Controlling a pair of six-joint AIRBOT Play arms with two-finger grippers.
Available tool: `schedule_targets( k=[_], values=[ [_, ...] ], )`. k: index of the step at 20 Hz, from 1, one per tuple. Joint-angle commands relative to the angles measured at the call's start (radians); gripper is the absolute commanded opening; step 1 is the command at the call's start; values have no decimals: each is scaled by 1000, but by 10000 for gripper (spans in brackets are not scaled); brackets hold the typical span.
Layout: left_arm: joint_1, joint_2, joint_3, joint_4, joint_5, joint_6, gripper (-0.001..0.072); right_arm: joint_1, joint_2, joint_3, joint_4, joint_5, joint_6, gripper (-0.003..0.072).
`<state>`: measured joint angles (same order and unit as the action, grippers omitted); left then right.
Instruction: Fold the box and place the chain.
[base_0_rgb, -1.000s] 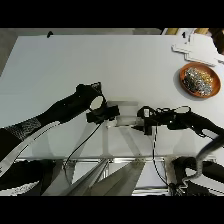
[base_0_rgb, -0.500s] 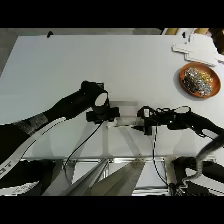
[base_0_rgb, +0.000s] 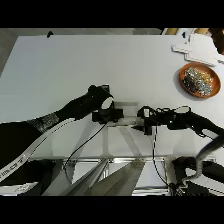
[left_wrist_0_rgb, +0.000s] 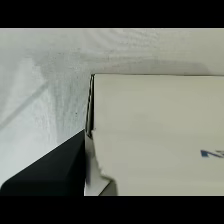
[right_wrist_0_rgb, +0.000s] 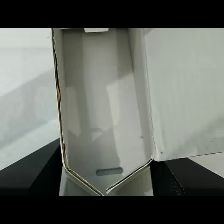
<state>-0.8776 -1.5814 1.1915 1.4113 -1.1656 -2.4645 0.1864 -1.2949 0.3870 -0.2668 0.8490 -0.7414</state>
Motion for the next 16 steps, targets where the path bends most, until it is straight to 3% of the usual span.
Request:
schedule_targets(
  k=[1, 3, 5, 7, 8, 11, 15, 16],
  values=[
    [-10, -10, 1, 15, 7, -30, 305, 0, 0, 0, 0, 0, 0, 418],
    [-13, -14, 1, 31, 2, -34, 304, 0, 0, 0, 0, 0, 0, 418],
    [-16, -18, 1, 45, 2, -35, 216, 0, 0, 0, 0, 0, 0, 418],
    [-21, -22, 1, 48, 2, -35, 184, 0, 0, 0, 0, 0, 0, 418],
    [-23, -24, 1, 48, -1, -35, 118, 0, 0, 0, 0, 0, 0, 418],
    [-27, -27, 1, 57, -20, -34, 10, 0, 0, 0, 0, 0, 0, 418],
    [-28, -26, 1, 72, -59, -25, 23, 0, 0, 0, 0, 0, 0, 418],
    [-28, -26, 2, 71, -58, -22, 122, 0, 0, 0, 0, 0, 0, 418]
  ],
)
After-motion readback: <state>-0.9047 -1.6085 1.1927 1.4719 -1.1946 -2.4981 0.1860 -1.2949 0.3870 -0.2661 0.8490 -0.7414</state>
